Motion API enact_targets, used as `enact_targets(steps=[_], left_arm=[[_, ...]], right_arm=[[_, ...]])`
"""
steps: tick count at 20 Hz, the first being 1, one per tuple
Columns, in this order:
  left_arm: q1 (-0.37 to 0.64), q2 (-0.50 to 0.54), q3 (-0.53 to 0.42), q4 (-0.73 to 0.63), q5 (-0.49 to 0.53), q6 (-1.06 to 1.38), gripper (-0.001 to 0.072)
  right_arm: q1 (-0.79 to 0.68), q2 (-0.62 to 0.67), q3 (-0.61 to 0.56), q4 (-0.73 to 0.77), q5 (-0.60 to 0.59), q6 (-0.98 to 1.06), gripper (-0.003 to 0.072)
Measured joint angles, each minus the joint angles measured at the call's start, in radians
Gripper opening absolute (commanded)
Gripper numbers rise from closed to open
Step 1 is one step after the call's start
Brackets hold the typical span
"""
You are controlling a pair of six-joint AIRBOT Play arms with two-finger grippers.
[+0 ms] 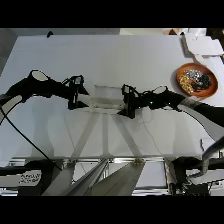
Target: Fold the box and place the chain.
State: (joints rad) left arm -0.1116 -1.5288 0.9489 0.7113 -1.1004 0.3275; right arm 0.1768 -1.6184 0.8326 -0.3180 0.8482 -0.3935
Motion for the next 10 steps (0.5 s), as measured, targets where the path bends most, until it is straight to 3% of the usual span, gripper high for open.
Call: enact_targets(steps=[4,5,7,10], left_arm=[[-0.027,-0.047,-0.003,-0.016,-0.018,0.039,0.0623],[-0.032,-0.054,-0.003,-0.016,-0.022,0.044,0.0595],[-0.038,-0.063,-0.003,-0.016,-0.029,0.058,0.0400],[-0.042,-0.069,-0.003,-0.016,-0.036,0.076,0.0362]], right_arm=[[0.000,0.000,0.000,0.000,0.000,0.000,0.0516],[0.000,0.000,0.000,0.000,0.000,0.000,0.0516],[0.000,0.000,0.000,0.000,0.000,0.000,0.0516],[0.000,0.000,0.000,0.000,0.000,0.000,0.0516]])
